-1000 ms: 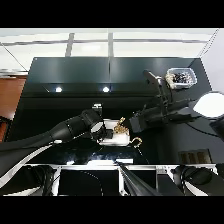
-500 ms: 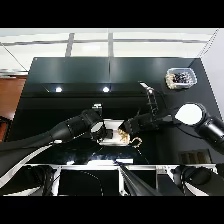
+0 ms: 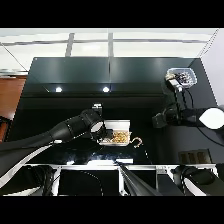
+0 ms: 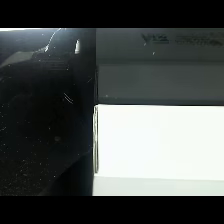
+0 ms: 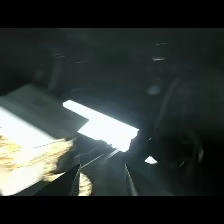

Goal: Fold the box and place the chain.

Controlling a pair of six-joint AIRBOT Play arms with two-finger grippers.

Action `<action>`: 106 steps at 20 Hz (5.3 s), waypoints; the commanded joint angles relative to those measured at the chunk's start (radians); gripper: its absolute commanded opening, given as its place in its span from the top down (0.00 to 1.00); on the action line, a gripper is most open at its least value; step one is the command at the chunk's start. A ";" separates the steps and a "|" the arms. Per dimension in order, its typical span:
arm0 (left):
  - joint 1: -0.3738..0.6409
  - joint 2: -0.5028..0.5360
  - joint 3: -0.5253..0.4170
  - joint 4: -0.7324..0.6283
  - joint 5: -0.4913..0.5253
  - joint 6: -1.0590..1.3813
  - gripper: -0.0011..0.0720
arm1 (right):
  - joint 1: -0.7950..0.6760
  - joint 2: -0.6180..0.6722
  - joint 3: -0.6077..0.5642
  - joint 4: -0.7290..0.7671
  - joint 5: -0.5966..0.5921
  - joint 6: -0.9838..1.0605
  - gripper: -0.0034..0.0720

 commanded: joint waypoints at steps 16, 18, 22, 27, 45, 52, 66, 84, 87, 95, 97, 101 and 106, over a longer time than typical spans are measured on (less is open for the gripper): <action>0.000 0.000 0.001 0.000 -0.002 0.000 0.95 | 0.127 -0.116 -0.286 0.380 -0.239 -1.214 0.10; 0.000 0.000 0.001 0.000 -0.002 0.000 0.95 | 0.127 -0.117 -0.304 0.397 -0.240 -1.245 0.10; 0.000 0.000 0.001 0.000 -0.002 0.000 0.95 | 0.127 -0.139 -0.315 0.391 -0.261 -1.277 0.14; 0.000 0.000 0.001 0.000 -0.002 0.000 0.95 | 0.127 -0.210 -0.315 0.391 -0.315 -1.289 0.14; 0.000 0.000 0.001 0.001 -0.003 0.000 0.95 | 0.127 -0.122 -0.290 0.303 -0.273 -1.048 0.89; 0.000 0.000 0.001 0.000 -0.010 0.000 0.95 | 0.124 0.034 -0.050 0.191 0.035 -0.586 0.93; 0.000 0.000 0.001 0.000 -0.027 0.000 0.95 | 0.258 -0.021 0.092 0.492 0.037 -0.422 0.93; 0.013 0.005 0.014 0.000 -0.050 -0.027 0.94 | 0.118 0.039 -0.021 0.277 0.033 -0.175 0.36; 0.015 0.010 0.060 0.014 -0.082 -0.027 0.45 | -0.007 0.115 -0.021 0.280 0.106 -0.174 0.36; 0.080 0.190 0.138 0.031 -0.289 0.368 0.43 | -0.072 0.146 -0.021 0.293 0.138 -0.140 0.36; 0.148 0.306 0.119 0.027 -0.313 0.529 0.43 | -0.072 0.146 -0.021 0.293 0.137 -0.136 0.36; 0.401 0.491 -0.034 -0.021 -0.286 0.834 0.43 | -0.072 0.145 -0.021 0.288 0.129 -0.136 0.36; 0.878 0.529 -0.385 -0.832 -0.102 1.720 0.08 | -0.072 0.145 -0.022 0.277 0.081 -0.136 0.36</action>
